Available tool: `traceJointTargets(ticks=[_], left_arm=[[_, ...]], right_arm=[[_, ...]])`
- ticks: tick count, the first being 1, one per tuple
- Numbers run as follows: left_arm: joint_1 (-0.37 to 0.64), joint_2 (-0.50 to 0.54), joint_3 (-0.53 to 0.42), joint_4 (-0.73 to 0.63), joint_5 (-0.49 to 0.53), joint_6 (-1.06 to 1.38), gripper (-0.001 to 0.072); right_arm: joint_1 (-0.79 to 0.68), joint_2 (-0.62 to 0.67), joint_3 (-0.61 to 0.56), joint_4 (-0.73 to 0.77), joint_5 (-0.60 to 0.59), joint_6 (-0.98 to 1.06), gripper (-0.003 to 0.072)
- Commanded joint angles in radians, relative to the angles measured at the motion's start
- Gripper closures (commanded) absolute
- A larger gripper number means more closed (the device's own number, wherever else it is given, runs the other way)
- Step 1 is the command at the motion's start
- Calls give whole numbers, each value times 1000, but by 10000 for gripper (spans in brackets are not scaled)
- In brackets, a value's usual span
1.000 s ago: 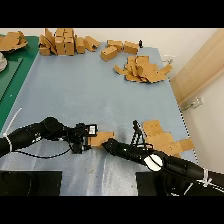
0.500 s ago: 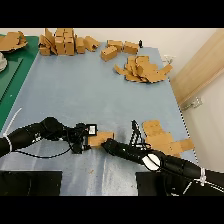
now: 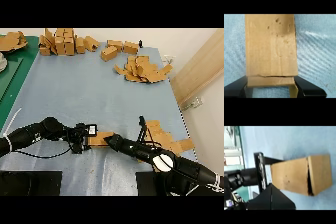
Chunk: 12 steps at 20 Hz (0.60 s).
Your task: Fold the box.
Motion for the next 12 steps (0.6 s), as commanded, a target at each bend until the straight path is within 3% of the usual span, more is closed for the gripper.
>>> traceJointTargets(ticks=[1, 10, 11, 12], left_arm=[[0, -1, 0, -1, 0, -1, 239], [-1, -1, 0, -2, -1, -26, 234], [-1, -1, 0, -2, 0, -49, 112], [-1, -1, 1, -2, 0, -68, 43]], right_arm=[[-39, 50, 1, -29, -2, 0, 687], [-38, 47, 1, -43, 41, 1, 687], [-38, 47, 1, -43, 42, 1, 687], [-38, 47, 1, -43, 43, 1, 687]])
